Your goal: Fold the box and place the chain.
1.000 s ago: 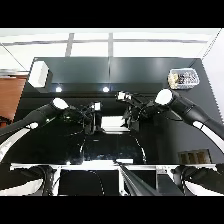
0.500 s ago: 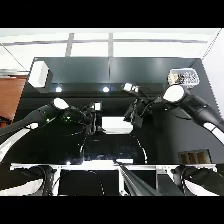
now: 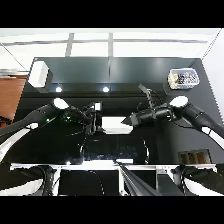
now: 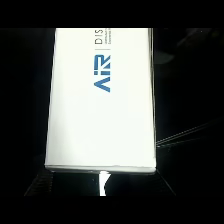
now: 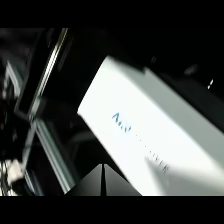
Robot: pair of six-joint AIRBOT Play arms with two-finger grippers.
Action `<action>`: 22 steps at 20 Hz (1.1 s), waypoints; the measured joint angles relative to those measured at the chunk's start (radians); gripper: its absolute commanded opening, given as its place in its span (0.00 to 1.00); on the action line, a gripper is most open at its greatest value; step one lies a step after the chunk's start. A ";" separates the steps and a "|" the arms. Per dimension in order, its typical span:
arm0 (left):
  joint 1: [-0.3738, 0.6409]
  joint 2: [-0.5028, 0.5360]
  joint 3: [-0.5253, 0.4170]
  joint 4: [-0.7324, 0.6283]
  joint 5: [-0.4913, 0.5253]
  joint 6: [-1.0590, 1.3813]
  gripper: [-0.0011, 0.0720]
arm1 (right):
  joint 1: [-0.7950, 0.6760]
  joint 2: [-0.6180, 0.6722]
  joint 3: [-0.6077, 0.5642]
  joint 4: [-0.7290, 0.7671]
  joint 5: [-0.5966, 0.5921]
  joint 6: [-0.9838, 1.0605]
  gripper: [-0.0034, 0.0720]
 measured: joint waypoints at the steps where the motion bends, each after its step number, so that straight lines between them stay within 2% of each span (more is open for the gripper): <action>1: 0.000 0.000 0.000 0.000 0.000 0.000 0.63 | 0.009 -0.012 -0.006 0.017 -0.030 0.011 0.07; 6: 0.000 0.000 0.000 0.003 0.003 0.000 0.63 | 0.046 -0.061 -0.016 -0.045 -0.108 0.085 0.07; 11: 0.000 -0.001 0.000 0.003 0.002 0.000 0.63 | 0.053 -0.068 -0.006 -0.129 -0.127 0.118 0.07; 16: 0.000 0.000 0.000 -0.004 0.002 -0.001 0.63 | -0.011 0.005 0.117 -0.226 0.031 0.093 0.07; 18: 0.000 0.000 0.000 -0.004 0.012 -0.001 0.64 | -0.064 0.058 0.164 -0.375 0.074 0.127 0.07; 19: 0.000 0.000 0.000 -0.004 0.021 -0.001 0.71 | -0.097 0.089 0.180 -0.456 0.058 0.171 0.07; 20: 0.000 0.000 0.000 -0.004 0.024 -0.001 0.88 | -0.128 0.116 0.190 -0.534 0.061 0.205 0.07; 21: 0.000 0.000 0.000 -0.003 0.028 -0.002 1.00 | -0.160 0.142 0.197 -0.599 0.066 0.235 0.07; 22: 0.000 0.002 0.002 0.003 0.035 -0.013 1.00 | -0.195 0.166 0.204 -0.650 0.071 0.261 0.07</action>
